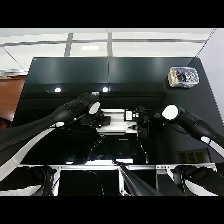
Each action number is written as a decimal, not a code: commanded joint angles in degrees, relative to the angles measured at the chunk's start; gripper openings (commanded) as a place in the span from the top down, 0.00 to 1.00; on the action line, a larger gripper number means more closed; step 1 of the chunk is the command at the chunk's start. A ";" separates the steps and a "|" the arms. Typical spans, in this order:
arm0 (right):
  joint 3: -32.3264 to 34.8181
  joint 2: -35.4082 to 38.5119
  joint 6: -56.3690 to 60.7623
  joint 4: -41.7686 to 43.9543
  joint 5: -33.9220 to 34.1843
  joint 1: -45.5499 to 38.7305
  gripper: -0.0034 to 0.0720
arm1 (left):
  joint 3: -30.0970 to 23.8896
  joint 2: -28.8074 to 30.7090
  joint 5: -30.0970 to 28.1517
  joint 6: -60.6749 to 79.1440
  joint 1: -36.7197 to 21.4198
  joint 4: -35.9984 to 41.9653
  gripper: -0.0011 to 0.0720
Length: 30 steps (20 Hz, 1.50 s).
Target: Fold the box and place the chain.
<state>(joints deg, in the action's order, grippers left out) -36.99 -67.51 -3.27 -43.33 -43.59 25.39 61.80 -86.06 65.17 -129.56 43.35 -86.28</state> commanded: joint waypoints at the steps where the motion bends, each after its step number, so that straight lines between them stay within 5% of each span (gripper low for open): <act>1: 0.04 -0.39 0.07 2.67 -0.76 0.33 0.79 | 0.04 -0.02 -0.20 0.15 -0.07 0.00 0.95; 9: 0.04 -4.20 0.11 17.79 4.83 3.76 0.78 | 0.04 -0.02 -0.37 0.15 -0.07 0.00 0.95; 10: 0.04 -4.20 0.57 17.79 4.98 3.76 0.65 | 0.04 -0.02 -0.39 0.15 -0.07 0.00 0.95; 11: 0.04 -4.20 2.01 17.59 5.84 3.76 0.37 | 0.04 -0.02 -0.59 0.15 -0.07 0.00 0.95; 13: 0.04 -4.20 3.69 15.74 5.25 3.65 0.75 | 0.04 -0.02 -0.66 0.15 -0.07 0.00 0.95; 15: 0.04 -4.17 6.86 14.91 5.22 3.56 0.40 | 0.04 -0.02 -0.66 0.15 -0.07 0.00 0.95; 16: 0.02 -3.98 9.64 13.97 4.68 3.28 0.72 | 0.04 -0.02 -0.66 0.15 -0.07 0.00 0.95; 17: 0.00 -3.34 13.42 12.98 3.54 2.58 0.80 | 0.04 -0.02 -0.63 0.15 -0.07 0.00 0.95; 20: -2.25 3.13 33.86 2.14 -9.70 -3.82 0.80 | 0.04 -0.02 -0.61 0.17 -0.07 0.00 0.95; 21: -3.78 6.25 39.82 -4.15 -17.44 -7.65 0.94 | 0.04 -0.02 -0.61 0.15 -0.09 -0.02 0.95; 22: -4.83 8.90 44.70 -9.22 -22.38 -11.89 0.93 | 0.04 -0.02 -0.61 0.17 -0.17 0.00 0.95; 24: -4.22 12.04 56.65 -14.67 -24.39 -22.97 0.94 | 0.04 -0.02 -0.59 0.15 -0.17 0.02 0.95; 27: 5.01 11.37 71.71 -2.62 -15.61 -38.21 0.93 | 0.04 -0.02 -0.61 0.15 -0.17 0.26 0.95; 30: 15.50 6.69 68.67 14.43 -12.07 -40.13 0.93 | 0.04 -0.02 -0.61 0.17 -0.17 0.24 0.95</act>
<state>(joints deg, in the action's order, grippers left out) -29.06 -58.54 60.58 -41.30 -58.13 -9.56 61.80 -86.06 64.55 -129.40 43.22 -86.08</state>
